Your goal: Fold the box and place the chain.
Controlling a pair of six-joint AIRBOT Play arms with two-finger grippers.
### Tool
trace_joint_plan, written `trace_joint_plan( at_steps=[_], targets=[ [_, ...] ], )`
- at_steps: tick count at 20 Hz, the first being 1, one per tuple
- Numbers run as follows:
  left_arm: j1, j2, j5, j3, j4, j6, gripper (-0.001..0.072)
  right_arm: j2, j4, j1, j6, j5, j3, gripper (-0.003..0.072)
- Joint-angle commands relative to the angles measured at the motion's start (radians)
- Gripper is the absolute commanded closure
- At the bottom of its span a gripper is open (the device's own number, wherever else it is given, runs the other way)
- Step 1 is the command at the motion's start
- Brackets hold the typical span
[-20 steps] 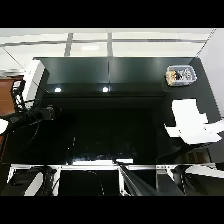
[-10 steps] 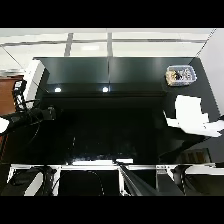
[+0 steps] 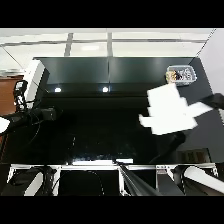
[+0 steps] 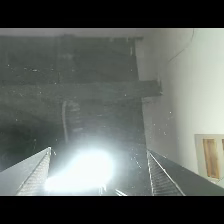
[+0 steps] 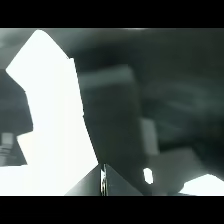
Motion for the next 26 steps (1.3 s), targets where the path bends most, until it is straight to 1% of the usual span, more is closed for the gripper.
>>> trace_joint_plan(
  at_steps=[1, 3, 5, 6, 8, 9, 10, 11, 13, 15, 16, 17, 20, 22, 26],
  targets=[
    [0.0, -0.007, -0.008, 0.0, -0.018, 0.0, -0.0001, 0.193, 0.295, 0.209, -0.105, -0.198, -0.268, 0.0672],
    [0.0, -0.015, -0.007, 0.0, -0.072, 0.001, -0.0001, 0.28, 0.375, 0.37, -0.113, -0.359, -0.41, 0.0673],
    [-0.009, -0.035, 0.001, 0.0, -0.162, 0.019, -0.0001, 0.328, 0.466, 0.538, -0.113, -0.521, -0.521, 0.0672],
    [-0.024, -0.054, 0.003, 0.0, -0.219, 0.057, 0.0, 0.332, 0.504, 0.624, -0.113, -0.594, -0.561, 0.0672],
    [-0.065, -0.127, 0.032, 0.01, -0.373, 0.085, 0.0023, 0.331, 0.517, 0.794, -0.113, -0.717, -0.605, 0.0672],
    [-0.088, -0.189, 0.038, 0.036, -0.425, 0.112, 0.0023, 0.331, 0.52, 0.876, -0.108, -0.771, -0.615, 0.0672],
    [-0.107, -0.268, 0.014, 0.079, -0.438, 0.13, 0.0023, 0.331, 0.521, 0.942, -0.098, -0.818, -0.616, 0.0672],
    [-0.121, -0.351, -0.037, 0.128, -0.437, 0.13, 0.0023, 0.331, 0.541, 1.001, -0.089, -0.869, -0.616, 0.0672],
    [-0.133, -0.524, -0.181, 0.224, -0.437, 0.13, 0.0023, 0.331, 0.57, 1.066, -0.082, -0.94, -0.616, 0.0672],
    [-0.134, -0.661, -0.317, 0.291, -0.438, 0.124, 0.0023, 0.331, 0.57, 1.082, -0.079, -0.963, -0.616, 0.0672],
    [-0.136, -0.712, -0.37, 0.312, -0.44, 0.124, 0.0023, 0.331, 0.569, 1.081, -0.079, -0.961, -0.616, 0.0672],
    [-0.141, -0.747, -0.402, 0.324, -0.458, 0.125, 0.0024, 0.331, 0.569, 1.081, -0.079, -0.96, -0.616, 0.0672],
    [-0.184, -0.819, -0.438, 0.349, -0.547, 0.166, 0.0023, 0.331, 0.569, 1.081, -0.079, -0.959, -0.616, 0.0672],
    [-0.234, -0.868, -0.459, 0.394, -0.547, 0.175, 0.0023, 0.331, 0.568, 1.081, -0.079, -0.957, -0.616, 0.0672],
    [-0.333, -0.972, -0.472, 0.524, -0.53, 0.171, 0.0023, 0.331, 0.568, 1.081, -0.079, -0.953, -0.616, 0.0672]
  ],
)
